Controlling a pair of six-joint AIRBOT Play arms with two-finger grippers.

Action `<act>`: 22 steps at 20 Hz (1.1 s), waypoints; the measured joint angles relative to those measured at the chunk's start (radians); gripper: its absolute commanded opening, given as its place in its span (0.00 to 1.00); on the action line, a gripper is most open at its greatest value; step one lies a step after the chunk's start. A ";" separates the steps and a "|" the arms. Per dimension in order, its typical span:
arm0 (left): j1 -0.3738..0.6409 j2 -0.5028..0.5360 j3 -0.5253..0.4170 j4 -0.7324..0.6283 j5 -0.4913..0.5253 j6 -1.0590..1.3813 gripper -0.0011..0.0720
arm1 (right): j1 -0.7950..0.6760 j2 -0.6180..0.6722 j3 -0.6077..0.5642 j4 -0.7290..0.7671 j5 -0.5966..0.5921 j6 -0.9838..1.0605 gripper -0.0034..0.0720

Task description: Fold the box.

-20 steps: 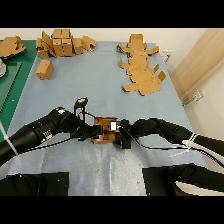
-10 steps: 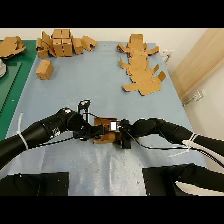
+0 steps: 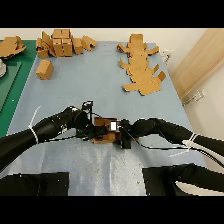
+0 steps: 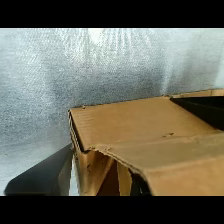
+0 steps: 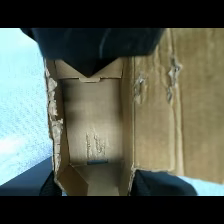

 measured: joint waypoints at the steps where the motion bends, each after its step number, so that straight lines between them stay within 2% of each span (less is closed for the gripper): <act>1: 0.000 -0.002 0.001 0.000 0.000 0.000 0.60 | 0.000 0.000 0.000 0.000 0.000 0.000 0.63; 7: -0.016 -0.005 0.010 0.032 -0.014 -0.065 0.60 | -0.001 0.000 0.000 0.000 -0.001 0.000 0.63; 13: -0.059 -0.027 0.072 0.215 -0.132 -0.268 0.60 | -0.001 0.000 0.000 0.000 -0.001 0.000 0.63; 21: -0.068 -0.109 0.112 0.195 -0.153 -0.248 0.60 | -0.001 0.000 0.000 0.000 -0.001 0.000 0.63; 22: -0.068 -0.112 0.113 0.193 -0.154 -0.246 0.48 | -0.001 0.000 0.000 0.000 -0.001 0.000 0.63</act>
